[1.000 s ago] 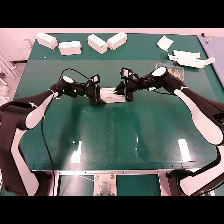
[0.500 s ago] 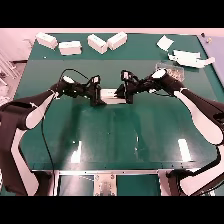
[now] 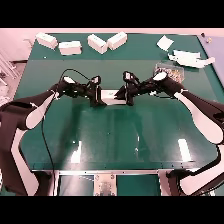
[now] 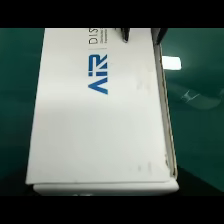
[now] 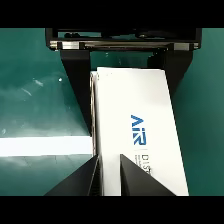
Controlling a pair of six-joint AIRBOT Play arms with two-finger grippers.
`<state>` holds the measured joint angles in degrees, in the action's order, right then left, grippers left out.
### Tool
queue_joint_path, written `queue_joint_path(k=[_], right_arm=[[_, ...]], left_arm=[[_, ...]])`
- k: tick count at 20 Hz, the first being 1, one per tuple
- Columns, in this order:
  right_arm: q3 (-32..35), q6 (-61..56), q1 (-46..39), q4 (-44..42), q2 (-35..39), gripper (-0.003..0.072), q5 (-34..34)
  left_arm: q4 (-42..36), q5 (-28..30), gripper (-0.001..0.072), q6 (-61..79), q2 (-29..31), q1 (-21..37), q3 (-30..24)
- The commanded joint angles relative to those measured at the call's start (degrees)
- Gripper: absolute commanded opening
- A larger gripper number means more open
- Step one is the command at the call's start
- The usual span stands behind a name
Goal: Fold the box and place the chain.
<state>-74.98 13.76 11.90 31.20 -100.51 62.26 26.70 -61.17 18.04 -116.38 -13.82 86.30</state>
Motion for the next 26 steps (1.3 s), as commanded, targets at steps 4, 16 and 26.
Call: queue_joint_path(k=[4, 16, 26], right_arm=[[0.5, 0.0, -0.1, 0.3, -0.7, 0.0146, 0.6], [-0.1, -0.2, -1.0, -4.8, -1.3, 0.0148, 6.5], [-1.6, -0.2, -4.5, -13.4, -0.7, 0.0126, 13.0]], left_arm=[[-0.1, 0.5, 0.0465, -0.2, 0.0, 0.1, 0.1], [-0.1, 0.5, 0.0465, -0.2, 0.0, 0.1, 0.1], [-0.1, 0.5, 0.0465, -0.2, 0.0, 0.0, 0.1]])
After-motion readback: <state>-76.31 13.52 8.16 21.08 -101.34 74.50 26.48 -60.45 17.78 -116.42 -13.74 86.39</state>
